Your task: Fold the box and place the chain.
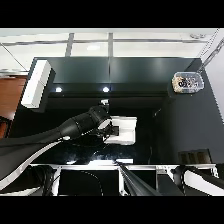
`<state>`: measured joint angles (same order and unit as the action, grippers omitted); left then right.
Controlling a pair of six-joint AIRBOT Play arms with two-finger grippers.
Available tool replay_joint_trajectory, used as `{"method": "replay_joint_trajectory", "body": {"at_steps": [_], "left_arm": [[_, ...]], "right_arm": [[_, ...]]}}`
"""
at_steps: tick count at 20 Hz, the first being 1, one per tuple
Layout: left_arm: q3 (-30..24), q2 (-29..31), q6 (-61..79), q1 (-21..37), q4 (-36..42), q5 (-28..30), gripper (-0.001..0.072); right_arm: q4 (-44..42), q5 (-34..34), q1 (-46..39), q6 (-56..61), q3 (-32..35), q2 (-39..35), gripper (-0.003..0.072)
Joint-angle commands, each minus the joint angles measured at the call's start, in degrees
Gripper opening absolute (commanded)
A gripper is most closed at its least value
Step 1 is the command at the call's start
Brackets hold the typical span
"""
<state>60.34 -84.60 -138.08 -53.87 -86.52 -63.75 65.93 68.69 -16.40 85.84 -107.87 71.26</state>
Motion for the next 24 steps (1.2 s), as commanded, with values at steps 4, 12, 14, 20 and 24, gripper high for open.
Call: {"method": "replay_joint_trajectory", "body": {"at_steps": [4,12,14,20,24], "left_arm": [[-0.02,-0.02,0.02,0.04,0.02,-0.26,0.0032],[-0.02,-0.02,0.02,0.04,0.0,-1.46,0.0031],[-0.02,-0.02,0.02,0.04,0.0,-1.46,0.0031],[-0.02,-0.02,-0.04,0.07,-0.04,-0.96,0.0031],[-0.02,-0.02,-0.09,0.04,-0.2,-0.9,0.0031]], "right_arm": [[-13.86,2.34,0.55,-3.87,1.29,-9.4,0.0011],[-11.43,6.62,13.33,-4.7,2.69,-15.98,0.001],[-8.24,7.45,17.27,-4.68,5.4,-18.23,0.001],[-6.99,9.44,24.44,-4.61,15.41,-22.32,0.0006],[-10.6,14.69,25.7,-4.61,18.97,-22.34,0.0007]]}}
